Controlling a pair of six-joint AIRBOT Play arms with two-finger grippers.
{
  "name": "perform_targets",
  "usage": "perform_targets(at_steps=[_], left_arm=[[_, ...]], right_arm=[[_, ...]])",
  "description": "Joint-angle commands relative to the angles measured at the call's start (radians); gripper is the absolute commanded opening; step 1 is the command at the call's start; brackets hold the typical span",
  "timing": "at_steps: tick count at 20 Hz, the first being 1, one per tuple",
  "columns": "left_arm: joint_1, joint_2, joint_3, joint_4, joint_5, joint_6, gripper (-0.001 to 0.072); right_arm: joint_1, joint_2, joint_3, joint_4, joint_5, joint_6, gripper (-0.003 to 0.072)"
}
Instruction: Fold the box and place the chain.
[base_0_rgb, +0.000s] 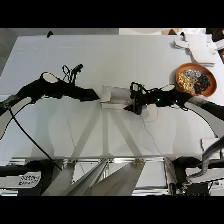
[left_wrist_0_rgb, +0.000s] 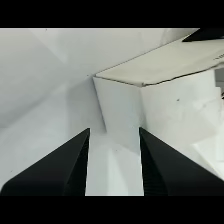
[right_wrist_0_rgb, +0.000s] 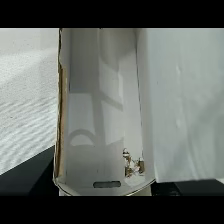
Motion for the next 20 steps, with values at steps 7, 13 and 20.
perform_targets(at_steps=[7, 13, 20], left_arm=[[-0.023, 0.035, -0.001, -0.003, 0.015, 0.003, 0.0351], [-0.066, 0.035, -0.001, 0.027, 0.016, 0.003, 0.0443], [-0.105, 0.035, -0.001, -0.021, 0.041, 0.091, 0.0434]], right_arm=[[0.0, 0.001, 0.001, 0.0, 0.0, 0.0, 0.0462], [0.0, 0.001, 0.001, 0.0, 0.0, 0.0, 0.0462], [0.0, 0.001, 0.001, 0.0, 0.0, 0.0, 0.0462]])
